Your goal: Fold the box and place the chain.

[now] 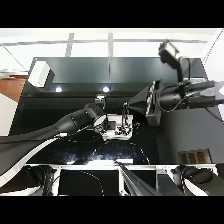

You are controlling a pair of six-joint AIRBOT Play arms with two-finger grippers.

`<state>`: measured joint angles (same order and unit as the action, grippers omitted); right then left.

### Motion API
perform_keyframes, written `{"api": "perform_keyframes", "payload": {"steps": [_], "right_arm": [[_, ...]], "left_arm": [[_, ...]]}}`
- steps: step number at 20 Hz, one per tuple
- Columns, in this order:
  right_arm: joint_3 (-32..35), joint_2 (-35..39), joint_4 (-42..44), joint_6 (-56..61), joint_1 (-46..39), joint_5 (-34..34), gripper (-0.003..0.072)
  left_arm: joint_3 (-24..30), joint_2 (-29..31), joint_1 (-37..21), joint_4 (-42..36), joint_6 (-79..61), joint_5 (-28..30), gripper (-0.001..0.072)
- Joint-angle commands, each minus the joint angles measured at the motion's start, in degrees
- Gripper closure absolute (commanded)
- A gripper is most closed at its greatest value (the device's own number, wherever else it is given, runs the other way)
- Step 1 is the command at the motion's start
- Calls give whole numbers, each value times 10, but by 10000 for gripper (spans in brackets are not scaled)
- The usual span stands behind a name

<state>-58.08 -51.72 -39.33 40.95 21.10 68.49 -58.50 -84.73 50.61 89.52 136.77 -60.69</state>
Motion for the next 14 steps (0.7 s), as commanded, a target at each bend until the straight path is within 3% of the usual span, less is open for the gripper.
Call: {"api": "perform_keyframes", "payload": {"steps": [1, 4, 7, 9, 12, 14], "right_arm": [[70, 0, 5, 0, 1, -41, 645], [128, -7, 28, 0, 2, -65, 645], [140, -17, 19, 0, 0, -61, 632], [130, -16, -4, 0, -20, -50, 4], [103, -15, -82, 0, -99, 14, -20], [114, -16, -145, 0, -156, 18, -20]], "left_arm": [[0, 0, 0, 0, 0, 0, 673], [0, 0, 0, 0, 0, 0, 673], [0, 0, 0, 0, 0, 0, 672], [0, 0, 0, 0, 0, 0, 673], [0, 0, 0, 0, 0, 0, 672], [0, 0, 0, 0, 0, 0, 673]]}}
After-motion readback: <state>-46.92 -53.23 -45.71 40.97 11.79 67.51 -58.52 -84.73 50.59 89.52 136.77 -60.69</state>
